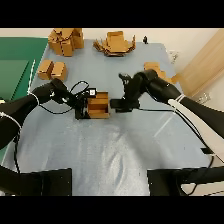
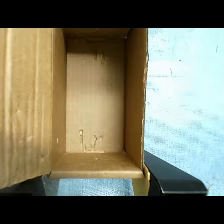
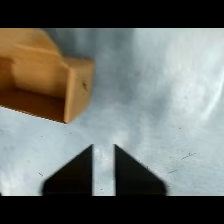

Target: Fold the box.

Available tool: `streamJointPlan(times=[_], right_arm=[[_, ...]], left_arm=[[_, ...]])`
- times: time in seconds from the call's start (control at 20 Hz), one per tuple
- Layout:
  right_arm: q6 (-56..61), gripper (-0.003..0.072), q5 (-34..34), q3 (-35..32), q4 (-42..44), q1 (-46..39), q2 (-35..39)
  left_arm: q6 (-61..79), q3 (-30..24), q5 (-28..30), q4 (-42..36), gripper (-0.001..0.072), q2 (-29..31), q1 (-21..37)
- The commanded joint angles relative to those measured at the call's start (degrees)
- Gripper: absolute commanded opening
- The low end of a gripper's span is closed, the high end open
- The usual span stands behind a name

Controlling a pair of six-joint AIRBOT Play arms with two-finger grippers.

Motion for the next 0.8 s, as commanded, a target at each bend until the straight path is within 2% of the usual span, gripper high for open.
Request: streamJointPlan(times=[0.0,0.05,0.15,0.25,0.35,0.5,0.65,0.75], right_arm=[[-7.7,0.0003,12.7,-9.6,7.6,-7.0,3.3],[-10.5,0.0002,16.6,-9.9,11.3,-9.8,2.2],[-20.8,0.0002,23.8,-8.8,28.2,-16.6,-2.5],[-32.4,0.0003,22.6,-3.8,44.3,-20.8,-9.9],[-39.5,0.0003,14.2,4.9,51.8,-20.8,-17.5],[-48.2,0.0003,-1.5,16.7,52.1,-17.0,-23.9],[-58.5,0.0004,-13.8,18.2,51.6,-13.6,-22.7],[-60.9,0.0004,-17.9,18.2,48.3,-11.6,-21.1]], left_arm=[[0.0,0.0,0.0,0.0,0.0105,0.0,0.0],[0.0,0.0,0.0,0.0,0.0105,0.0,0.0],[0.0,0.0,0.1,0.0,0.0105,0.0,0.0],[0.0,0.0,0.1,0.0,0.0105,0.0,0.0],[0.0,0.0,0.2,0.0,0.0105,0.0,0.0],[0.0,0.0,0.2,0.0,0.0105,0.0,0.0],[0.0,0.0,0.1,0.0,0.0105,0.0,0.0],[0.0,0.0,0.1,0.0,0.0105,0.0,0.0]])
